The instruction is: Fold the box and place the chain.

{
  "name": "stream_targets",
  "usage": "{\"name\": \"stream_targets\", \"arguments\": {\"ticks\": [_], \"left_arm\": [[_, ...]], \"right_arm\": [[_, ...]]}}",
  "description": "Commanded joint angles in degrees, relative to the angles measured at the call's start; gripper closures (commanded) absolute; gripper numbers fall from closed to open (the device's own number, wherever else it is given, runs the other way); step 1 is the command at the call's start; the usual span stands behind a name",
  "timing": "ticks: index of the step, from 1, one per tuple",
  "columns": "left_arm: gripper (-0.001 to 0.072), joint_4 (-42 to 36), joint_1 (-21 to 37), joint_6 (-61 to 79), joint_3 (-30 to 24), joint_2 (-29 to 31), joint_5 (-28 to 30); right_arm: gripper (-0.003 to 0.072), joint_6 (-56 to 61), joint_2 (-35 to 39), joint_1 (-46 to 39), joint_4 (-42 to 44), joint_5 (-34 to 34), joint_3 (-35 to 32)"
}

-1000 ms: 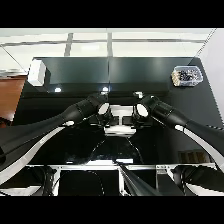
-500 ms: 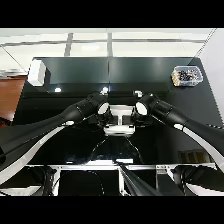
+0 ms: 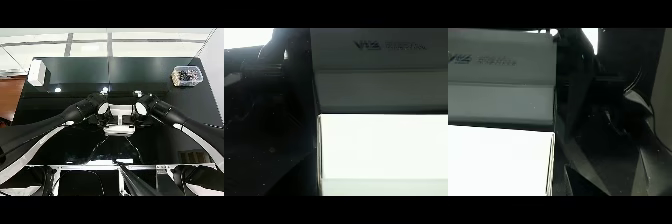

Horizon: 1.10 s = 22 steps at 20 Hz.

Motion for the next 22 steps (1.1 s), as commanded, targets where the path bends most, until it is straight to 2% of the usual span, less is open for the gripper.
{"name": "stream_targets", "arguments": {"ticks": [1, 4, 5, 7, 11, 12, 13, 14, 16, 18, 22], "left_arm": [[0.0682, 0.0, 0.0, 0.0, 0.0, 0.0, 0.0], [0.0682, 0.0, 0.0, 0.0, 0.0, 0.0, 0.0], [0.0682, 0.0, 0.0, 0.0, 0.0, 0.0, 0.0], [0.0682, 0.0, 0.0, 0.0, 0.0, 0.0, 0.0], [0.0682, 0.0, 0.0, 0.0, 0.0, 0.0, 0.0], [0.0682, 0.0, 0.0, 0.0, 0.0, 0.0, 0.0], [0.0682, 0.0, 0.0, 0.0, 0.0, 0.0, 0.0], [0.0682, 0.0, 0.0, 0.0, 0.0, 0.0, 0.0], [0.0682, 0.0, 0.0, 0.0, 0.0, 0.0, 0.0], [0.0682, 0.0, 0.0, 0.0, 0.0, 0.0, 0.0], [0.0682, 0.0, 0.0, 0.0, 0.0, 0.0, 0.0]], "right_arm": [[0.0511, 0.7, -0.2, 0.0, 0.2, -0.5, 0.0], [0.0514, 0.7, -0.4, 0.0, 0.0, -0.7, 0.0], [0.0586, 0.8, -0.4, 0.0, 0.0, -0.7, 0.0], [0.0674, 0.8, -0.4, 0.0, -0.2, -0.7, 0.0], [0.0677, -0.1, -0.4, 0.0, -1.0, -0.6, 0.1], [0.0670, -0.3, -0.3, 0.0, -0.9, -0.4, 0.1], [0.0578, -0.5, -0.2, 0.0, -1.1, -0.2, 0.1], [0.0434, -1.5, 0.0, -0.1, -1.2, -0.2, 0.1], [0.0421, -4.2, 1.3, -0.1, -1.3, -0.4, 0.2], [0.0422, -11.8, 3.4, -0.1, -1.1, -0.4, 0.5], [0.0421, -16.7, 11.5, -1.7, -1.4, 1.2, 1.7]]}}
